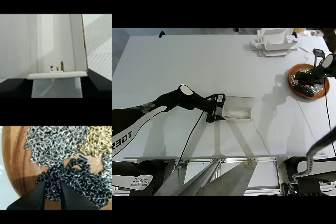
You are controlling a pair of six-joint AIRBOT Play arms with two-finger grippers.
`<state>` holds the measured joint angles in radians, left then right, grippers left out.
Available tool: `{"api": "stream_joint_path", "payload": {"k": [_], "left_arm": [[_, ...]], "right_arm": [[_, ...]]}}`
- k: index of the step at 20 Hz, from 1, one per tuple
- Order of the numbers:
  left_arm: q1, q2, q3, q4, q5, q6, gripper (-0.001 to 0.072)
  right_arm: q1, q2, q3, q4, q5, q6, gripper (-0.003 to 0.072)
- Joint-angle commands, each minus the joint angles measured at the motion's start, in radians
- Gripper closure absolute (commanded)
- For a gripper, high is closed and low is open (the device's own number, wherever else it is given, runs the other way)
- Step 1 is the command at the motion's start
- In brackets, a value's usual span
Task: Fold the box and place the chain.
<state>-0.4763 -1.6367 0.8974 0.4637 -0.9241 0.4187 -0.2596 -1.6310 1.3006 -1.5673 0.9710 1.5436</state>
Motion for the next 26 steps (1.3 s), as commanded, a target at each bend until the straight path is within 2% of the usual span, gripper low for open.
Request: {"api": "stream_joint_path", "payload": {"k": [1, 10, 11, 12, 20, 26], "left_arm": [[0.001, 0.001, 0.001, 0.000, 0.000, 0.000, 0.0459], [0.001, 0.001, 0.001, 0.000, 0.000, 0.000, 0.0459], [0.001, 0.001, 0.001, 0.000, 0.000, 0.000, 0.0459], [0.001, 0.001, 0.001, 0.000, 0.000, 0.000, 0.0459], [0.001, 0.001, 0.001, 0.000, 0.000, 0.000, 0.0459], [0.001, 0.001, 0.001, 0.000, 0.000, 0.000, 0.0459]], "right_arm": [[0.000, -0.020, 0.000, 0.000, 0.009, 0.000, 0.0508], [0.000, -0.029, 0.000, -0.038, 0.020, 0.000, 0.0539], [0.000, -0.031, 0.000, -0.039, 0.022, 0.000, 0.0615], [0.000, -0.032, 0.000, -0.038, 0.023, 0.000, 0.0646], [0.000, -0.028, 0.000, -0.059, 0.059, -0.008, 0.0668], [0.000, 0.045, 0.000, -0.059, 0.059, -0.070, 0.0668]]}}
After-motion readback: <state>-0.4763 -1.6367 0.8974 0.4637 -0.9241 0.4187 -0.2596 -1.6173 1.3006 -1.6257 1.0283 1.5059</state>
